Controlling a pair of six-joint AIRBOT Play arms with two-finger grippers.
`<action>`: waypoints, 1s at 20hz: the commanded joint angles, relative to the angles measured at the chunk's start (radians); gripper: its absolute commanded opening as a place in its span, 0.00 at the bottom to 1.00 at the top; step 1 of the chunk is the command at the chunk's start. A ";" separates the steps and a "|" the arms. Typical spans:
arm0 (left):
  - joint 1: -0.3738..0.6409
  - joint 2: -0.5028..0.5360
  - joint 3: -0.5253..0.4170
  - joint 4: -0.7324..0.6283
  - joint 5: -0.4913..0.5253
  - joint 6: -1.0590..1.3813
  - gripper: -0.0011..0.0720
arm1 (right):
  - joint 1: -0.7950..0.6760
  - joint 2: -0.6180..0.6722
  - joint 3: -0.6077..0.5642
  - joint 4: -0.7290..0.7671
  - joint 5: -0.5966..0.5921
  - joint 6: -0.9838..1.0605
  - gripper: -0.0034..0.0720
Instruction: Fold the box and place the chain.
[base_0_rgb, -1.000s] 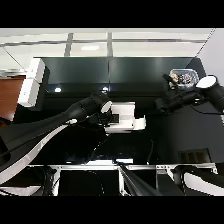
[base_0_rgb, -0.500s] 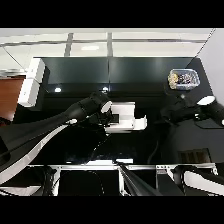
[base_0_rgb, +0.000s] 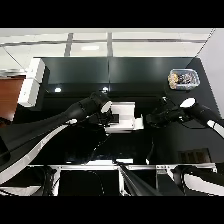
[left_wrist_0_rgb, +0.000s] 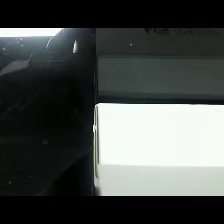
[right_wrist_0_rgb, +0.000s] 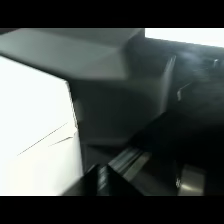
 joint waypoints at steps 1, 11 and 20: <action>0.000 0.000 0.000 0.000 -0.001 0.000 0.06 | -0.013 -0.001 0.031 0.026 0.100 -0.023 0.66; 0.000 0.000 0.000 0.000 0.000 0.000 0.06 | -0.006 0.000 0.090 0.113 0.147 -0.023 0.79; 0.000 0.000 0.000 0.000 0.000 0.000 0.06 | 0.124 0.000 0.130 0.061 0.070 0.063 0.79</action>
